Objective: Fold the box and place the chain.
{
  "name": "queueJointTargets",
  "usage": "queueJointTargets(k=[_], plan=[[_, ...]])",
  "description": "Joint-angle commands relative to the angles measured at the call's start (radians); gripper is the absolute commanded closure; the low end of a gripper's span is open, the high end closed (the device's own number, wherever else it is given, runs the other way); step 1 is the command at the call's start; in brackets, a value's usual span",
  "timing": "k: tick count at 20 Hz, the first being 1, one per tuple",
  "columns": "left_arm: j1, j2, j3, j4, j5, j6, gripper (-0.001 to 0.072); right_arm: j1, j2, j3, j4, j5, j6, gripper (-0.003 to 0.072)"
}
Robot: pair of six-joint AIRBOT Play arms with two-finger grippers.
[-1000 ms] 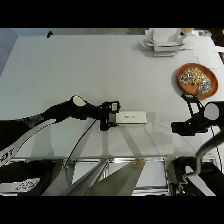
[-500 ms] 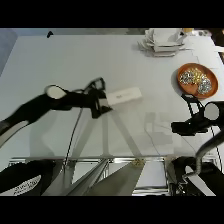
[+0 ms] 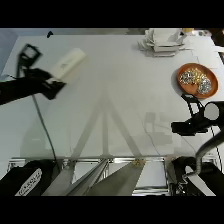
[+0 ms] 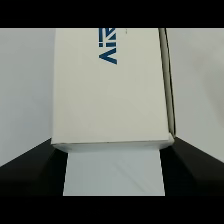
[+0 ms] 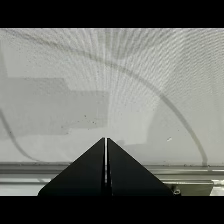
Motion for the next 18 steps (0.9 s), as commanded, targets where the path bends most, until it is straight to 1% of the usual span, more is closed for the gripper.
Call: queueJointTargets(k=[1,2,4,6,11,16,18], plan=[[0.197,0.007,0.0,0.317,-0.078,-0.369,0.0615,-0.001,0.001,-0.001,0.0,0.0,0.0,0.067],[0.245,-0.019,0.0,0.341,-0.103,-0.41,0.0615,-0.001,0.001,-0.001,0.0,0.0,0.0,0.067],[0.331,-0.083,0.0,0.336,-0.14,-0.435,0.0616,-0.001,0.001,-0.001,0.0,0.0,0.0,0.067],[0.375,-0.145,0.0,0.33,-0.156,-0.451,0.0616,-0.001,0.001,-0.001,0.0,0.0,0.0,0.067],[0.385,-0.246,0.0,0.337,-0.164,-0.449,0.0616,-0.001,0.001,-0.001,0.0,0.0,0.0,0.067],[0.385,-0.27,-0.002,0.336,-0.143,-0.449,0.0612,-0.001,0.001,-0.001,0.0,0.0,0.0,0.067],[0.384,-0.27,-0.002,0.335,-0.143,-0.449,0.0538,-0.001,0.001,-0.001,0.0,0.0,0.0,0.067]])
